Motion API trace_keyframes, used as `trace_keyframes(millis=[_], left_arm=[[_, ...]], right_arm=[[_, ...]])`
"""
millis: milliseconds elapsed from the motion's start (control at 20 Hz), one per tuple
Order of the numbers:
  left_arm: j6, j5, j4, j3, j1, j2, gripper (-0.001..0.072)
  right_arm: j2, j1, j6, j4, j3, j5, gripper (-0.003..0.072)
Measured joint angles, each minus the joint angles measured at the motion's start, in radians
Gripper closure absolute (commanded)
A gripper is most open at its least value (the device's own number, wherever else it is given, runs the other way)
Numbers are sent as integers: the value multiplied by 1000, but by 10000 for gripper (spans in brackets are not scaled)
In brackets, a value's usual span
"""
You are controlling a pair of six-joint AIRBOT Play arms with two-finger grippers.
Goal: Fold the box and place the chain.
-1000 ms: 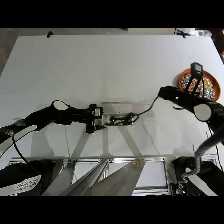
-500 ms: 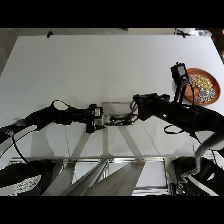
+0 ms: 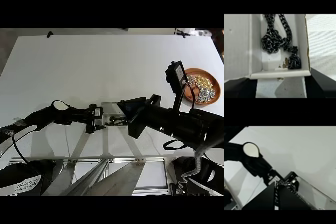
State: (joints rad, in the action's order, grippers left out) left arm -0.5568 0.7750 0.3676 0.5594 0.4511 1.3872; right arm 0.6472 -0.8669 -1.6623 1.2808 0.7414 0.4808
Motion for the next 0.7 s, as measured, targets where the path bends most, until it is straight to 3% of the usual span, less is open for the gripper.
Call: trace_keyframes(millis=[200,700], left_arm=[[0,0,0,0,0,0,456],[0,0,0,0,0,0,456]], right_arm=[[71,-27,5,-3,9,28,679],[422,17,-122,-26,11,78,677]])
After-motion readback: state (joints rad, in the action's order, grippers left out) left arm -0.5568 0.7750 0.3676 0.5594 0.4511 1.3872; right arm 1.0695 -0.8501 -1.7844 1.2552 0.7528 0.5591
